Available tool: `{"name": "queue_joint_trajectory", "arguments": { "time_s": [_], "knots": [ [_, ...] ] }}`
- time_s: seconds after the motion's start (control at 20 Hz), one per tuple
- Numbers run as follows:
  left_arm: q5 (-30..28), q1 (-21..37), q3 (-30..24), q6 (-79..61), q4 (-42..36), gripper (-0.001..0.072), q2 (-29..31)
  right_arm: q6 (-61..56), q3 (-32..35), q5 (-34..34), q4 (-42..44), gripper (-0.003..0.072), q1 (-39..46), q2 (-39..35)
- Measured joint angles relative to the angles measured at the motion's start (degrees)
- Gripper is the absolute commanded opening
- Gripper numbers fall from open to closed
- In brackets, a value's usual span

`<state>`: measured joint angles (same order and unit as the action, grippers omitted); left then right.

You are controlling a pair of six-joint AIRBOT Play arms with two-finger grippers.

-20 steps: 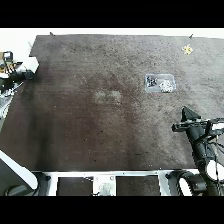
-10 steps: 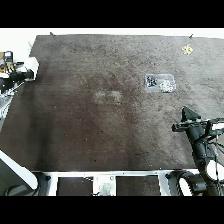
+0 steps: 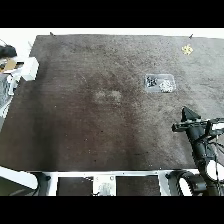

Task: Fold the box and place the chain.

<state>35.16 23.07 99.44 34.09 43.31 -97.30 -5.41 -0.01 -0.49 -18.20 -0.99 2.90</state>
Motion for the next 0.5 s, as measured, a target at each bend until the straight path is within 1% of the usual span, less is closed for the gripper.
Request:
{"name": "queue_joint_trajectory", "arguments": {
  "time_s": [0.2,0.3,0.4,0.5],
  "knots": [
    [6.7,0.0,-0.8,-0.2,-4.2,0.0005,11.0,0.0,0.0,0.0,0.0,0.0001,0.0,0.0],
    [8.5,0.0,-3.0,-1.4,-8.0,0.0003,16.6,0.0,0.0,0.0,0.0,0.0001,0.0,0.0],
    [9.1,0.0,-7.2,-3.2,-12.5,0.0003,22.6,0.0,0.0,0.0,0.0,0.0001,0.0,0.0],
    [8.2,-0.3,-14.1,-5.7,-18.1,0.0003,29.2,0.0,0.0,0.0,0.0,0.0001,0.0,0.0]
  ]
}}
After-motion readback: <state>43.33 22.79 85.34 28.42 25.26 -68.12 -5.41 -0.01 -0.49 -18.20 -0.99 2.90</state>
